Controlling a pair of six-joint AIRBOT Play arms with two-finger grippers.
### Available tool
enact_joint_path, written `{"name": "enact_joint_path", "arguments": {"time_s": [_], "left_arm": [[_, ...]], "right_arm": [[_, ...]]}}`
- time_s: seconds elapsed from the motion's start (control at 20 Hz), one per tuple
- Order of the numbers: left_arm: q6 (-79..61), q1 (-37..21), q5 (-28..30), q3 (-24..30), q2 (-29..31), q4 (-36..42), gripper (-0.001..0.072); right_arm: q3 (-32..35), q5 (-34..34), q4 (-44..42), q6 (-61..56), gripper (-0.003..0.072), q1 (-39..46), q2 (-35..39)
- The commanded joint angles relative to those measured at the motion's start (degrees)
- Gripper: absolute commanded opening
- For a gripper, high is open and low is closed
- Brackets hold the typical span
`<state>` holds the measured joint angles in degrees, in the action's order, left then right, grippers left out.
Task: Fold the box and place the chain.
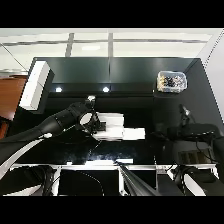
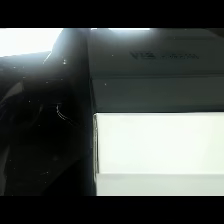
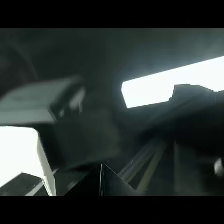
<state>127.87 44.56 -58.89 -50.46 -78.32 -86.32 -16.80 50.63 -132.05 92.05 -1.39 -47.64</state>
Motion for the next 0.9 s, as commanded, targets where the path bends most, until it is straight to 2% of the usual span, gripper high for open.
{"name": "enact_joint_path", "arguments": {"time_s": [0.0, 0.15, 0.35, 0.4, 0.45, 0.5, 0.55, 0.7, 0.85], "left_arm": [[0.00, 0.04, -0.09, 0.02, -0.04, -0.02, 0.0029], [0.00, 0.02, -0.09, 0.02, -0.04, -0.15, 0.0029], [-0.02, 0.04, -0.11, 0.02, -0.04, -0.17, 0.0029], [-0.02, 0.02, -0.09, 0.02, -0.04, -0.17, 0.0028], [-0.02, 0.02, -0.09, 0.02, -0.04, -0.20, 0.0029], [-0.02, 0.02, -0.07, 0.02, -0.04, -0.20, 0.0029], [-0.02, 0.02, -0.02, 0.02, -0.04, -0.20, 0.0029], [-0.02, 0.02, -0.04, 0.02, -0.04, -0.22, 0.0029], [-0.04, 0.02, -0.09, 0.02, -0.04, -0.20, 0.0029]], "right_arm": [[1.90, -5.25, -8.00, -0.02, 0.0027, -7.30, -7.06], [-1.55, -8.26, -10.34, 1.38, 0.0027, -13.55, -13.03], [-9.53, -5.60, -11.39, 5.35, 0.0029, -17.68, -18.84], [-11.13, -4.46, -10.86, 5.95, 0.0107, -17.75, -18.91], [-12.55, -2.75, -10.29, 6.19, 0.0354, -17.64, -18.88], [-13.60, -0.94, -9.75, 6.71, 0.0527, -17.64, -18.88], [-14.32, 1.25, -9.94, 8.26, 0.0625, -17.64, -18.88], [-15.34, 6.43, -9.97, 9.86, 0.0623, -17.68, -18.88], [-16.39, 6.95, -10.01, 10.32, 0.0623, -19.08, -18.88]]}}
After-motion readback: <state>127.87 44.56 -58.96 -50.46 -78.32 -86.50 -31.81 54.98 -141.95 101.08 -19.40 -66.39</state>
